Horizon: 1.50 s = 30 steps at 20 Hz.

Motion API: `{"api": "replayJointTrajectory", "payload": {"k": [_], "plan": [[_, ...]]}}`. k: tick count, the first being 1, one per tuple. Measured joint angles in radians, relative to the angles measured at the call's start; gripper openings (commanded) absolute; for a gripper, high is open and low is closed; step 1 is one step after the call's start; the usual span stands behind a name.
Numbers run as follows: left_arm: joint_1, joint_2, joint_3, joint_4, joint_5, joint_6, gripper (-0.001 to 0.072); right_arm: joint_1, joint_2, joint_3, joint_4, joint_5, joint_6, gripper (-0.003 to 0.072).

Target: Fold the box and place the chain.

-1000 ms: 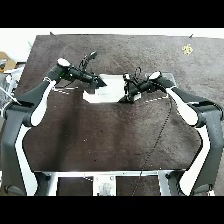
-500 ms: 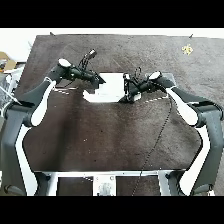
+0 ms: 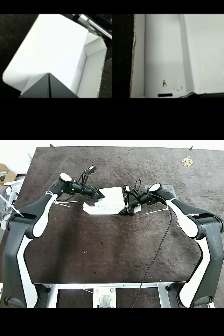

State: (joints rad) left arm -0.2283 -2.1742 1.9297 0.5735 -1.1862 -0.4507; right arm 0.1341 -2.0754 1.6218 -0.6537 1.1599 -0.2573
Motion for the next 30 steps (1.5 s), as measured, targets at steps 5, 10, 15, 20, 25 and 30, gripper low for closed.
{"api": "replayJointTrajectory", "payload": {"k": [5, 10, 15, 20, 25, 30], "plan": [[0.001, 0.048, 0.002, 0.013, 0.011, -0.003, 0.0009, 0.0, 0.0, 0.0, 0.0, 0.0, -0.002, 0.0509], [0.008, 0.164, 0.003, 0.042, 0.007, 0.024, 0.001, 0.0, 0.0, 0.0, -0.001, 0.0, -0.002, 0.0509], [0.012, 0.211, 0.001, 0.218, -0.123, 0.052, 0.0709, 0.0, 0.0, 0.0, -0.001, 0.001, -0.002, 0.0509], [0.009, 0.163, 0.0, 0.329, -0.158, 0.122, 0.0708, 0.0, 0.0, 0.0, -0.001, 0.002, -0.001, 0.0509], [0.004, 0.095, -0.001, 0.36, -0.158, 0.209, 0.0708, 0.0, 0.0, 0.0, -0.001, 0.003, -0.001, 0.0509], [-0.026, 0.068, 0.0, 0.362, -0.158, 0.269, 0.0707, 0.0, 0.0, 0.0, -0.001, 0.003, -0.001, 0.0509]]}}
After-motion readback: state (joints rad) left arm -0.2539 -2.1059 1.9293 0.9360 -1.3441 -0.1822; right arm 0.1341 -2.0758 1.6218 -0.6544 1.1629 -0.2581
